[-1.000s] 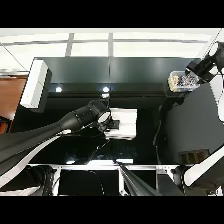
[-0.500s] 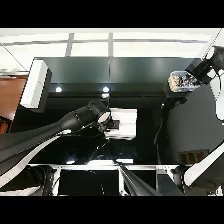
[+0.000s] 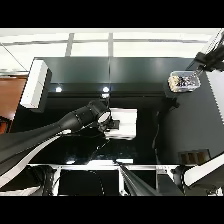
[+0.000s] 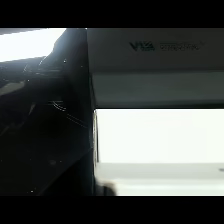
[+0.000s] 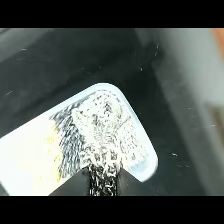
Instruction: Fold the box and place the chain.
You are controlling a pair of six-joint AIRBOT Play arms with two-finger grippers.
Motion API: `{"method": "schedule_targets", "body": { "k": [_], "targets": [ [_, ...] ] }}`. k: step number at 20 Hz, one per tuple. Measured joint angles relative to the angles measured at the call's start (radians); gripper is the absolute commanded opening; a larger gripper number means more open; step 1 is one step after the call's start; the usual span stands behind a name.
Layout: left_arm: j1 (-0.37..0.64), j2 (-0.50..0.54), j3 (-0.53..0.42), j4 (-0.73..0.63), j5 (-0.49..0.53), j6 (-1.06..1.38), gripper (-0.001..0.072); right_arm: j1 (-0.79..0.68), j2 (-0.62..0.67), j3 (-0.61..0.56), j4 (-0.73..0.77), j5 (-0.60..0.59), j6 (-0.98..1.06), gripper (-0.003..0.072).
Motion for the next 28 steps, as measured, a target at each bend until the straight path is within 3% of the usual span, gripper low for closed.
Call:
{"method": "schedule_targets", "body": {
  "k": [4, 9, 17, 23, 28],
  "targets": [
    [0.0, 0.0, 0.0, 0.0, 0.0, 0.0, 0.0024, 0.008, 0.212, -0.056, 0.053, 0.036, -0.098, 0.0012],
    [0.0, 0.0, 0.0, 0.0, 0.0, 0.0, 0.0024, 0.019, 0.499, -0.192, 0.222, 0.053, -0.178, 0.0013],
    [0.0, 0.0, 0.0, -0.006, -0.002, 0.0, 0.0024, 0.029, 0.948, -0.666, 0.581, 0.074, -0.312, 0.0013],
    [0.0, 0.0, 0.0, -0.007, -0.002, 0.0, 0.0024, 0.171, 1.056, -0.927, 0.809, 0.071, -0.358, 0.0013],
    [0.0, 0.0, 0.0, -0.007, -0.002, 0.0, 0.0024, 0.367, 1.059, -1.023, 0.89, -0.075, -0.339, 0.0013]
  ]
}}
